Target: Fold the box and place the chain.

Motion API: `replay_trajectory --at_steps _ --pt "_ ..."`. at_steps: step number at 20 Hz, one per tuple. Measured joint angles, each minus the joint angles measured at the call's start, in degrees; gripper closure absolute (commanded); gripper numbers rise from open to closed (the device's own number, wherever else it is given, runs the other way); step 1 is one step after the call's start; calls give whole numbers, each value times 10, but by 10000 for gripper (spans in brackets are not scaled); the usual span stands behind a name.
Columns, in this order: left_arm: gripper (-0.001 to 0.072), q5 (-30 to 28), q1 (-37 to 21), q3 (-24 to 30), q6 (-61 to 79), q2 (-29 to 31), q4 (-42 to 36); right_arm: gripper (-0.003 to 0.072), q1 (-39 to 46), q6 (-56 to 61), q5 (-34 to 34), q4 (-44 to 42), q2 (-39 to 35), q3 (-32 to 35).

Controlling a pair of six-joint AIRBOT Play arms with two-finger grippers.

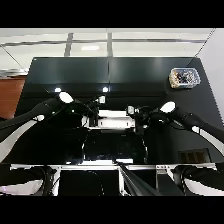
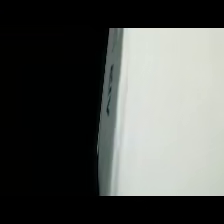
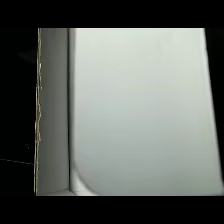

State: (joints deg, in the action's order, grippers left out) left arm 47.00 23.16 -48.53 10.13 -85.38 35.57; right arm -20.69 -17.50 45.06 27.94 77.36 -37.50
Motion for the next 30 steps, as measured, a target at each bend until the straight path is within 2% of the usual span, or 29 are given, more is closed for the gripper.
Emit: replay_trajectory --at_steps 8,19,20,21,25,26,28,29,30 --pt "682 0 0 0 -1 0 0 -23 -14 59 -18 51 9 -6" --pt "682 0 0 0 0 0 0 -18 -19 81 -31 68 11 -7" --pt "682 0 0 0 0 0 0 113 -19 82 -32 69 11 -7" --pt "683 0 0 0 0 0 0 213 -19 82 -36 69 11 -7" --pt "677 0 0 0 0 0 -1 211 -19 83 -35 70 11 -7" --pt "604 0 0 0 0 0 -1 210 -19 83 -35 70 11 -7" --pt "153 -4 0 1 -8 2 6 210 -19 83 -33 70 11 -7" --pt "9 -6 -2 0 -16 9 2 211 -19 83 -32 70 11 -7" --pt "-7 -4 -4 0 -22 15 4 210 -19 82 -32 71 11 -7"
